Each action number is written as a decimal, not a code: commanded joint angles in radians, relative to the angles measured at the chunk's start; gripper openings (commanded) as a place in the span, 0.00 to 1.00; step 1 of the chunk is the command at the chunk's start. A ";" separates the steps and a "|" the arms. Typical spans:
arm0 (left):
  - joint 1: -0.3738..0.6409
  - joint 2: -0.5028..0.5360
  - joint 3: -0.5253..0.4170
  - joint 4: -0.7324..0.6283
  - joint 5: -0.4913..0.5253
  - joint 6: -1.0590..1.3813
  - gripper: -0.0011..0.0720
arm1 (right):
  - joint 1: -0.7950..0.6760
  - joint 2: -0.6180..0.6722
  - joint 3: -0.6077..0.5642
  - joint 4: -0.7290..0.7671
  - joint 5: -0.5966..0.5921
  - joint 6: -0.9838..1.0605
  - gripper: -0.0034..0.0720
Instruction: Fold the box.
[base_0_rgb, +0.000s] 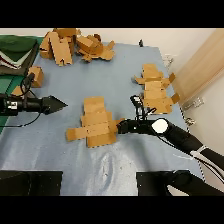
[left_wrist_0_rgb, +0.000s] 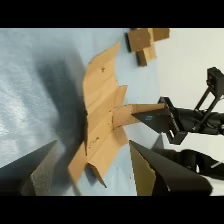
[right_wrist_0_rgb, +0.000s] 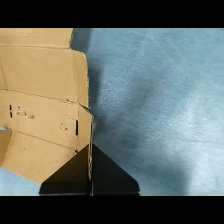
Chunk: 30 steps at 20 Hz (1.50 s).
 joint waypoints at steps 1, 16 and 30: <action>-0.058 -0.077 0.002 -0.040 -0.029 0.052 0.97 | 0.006 0.012 -0.031 0.138 -0.018 -0.092 0.05; -0.184 -0.385 0.188 -0.077 -0.090 0.064 0.81 | 0.007 0.006 -0.031 0.144 0.017 -0.092 0.05; -0.303 -0.441 0.272 -0.077 -0.055 0.070 0.81 | 0.007 0.006 -0.031 0.144 0.091 -0.091 0.05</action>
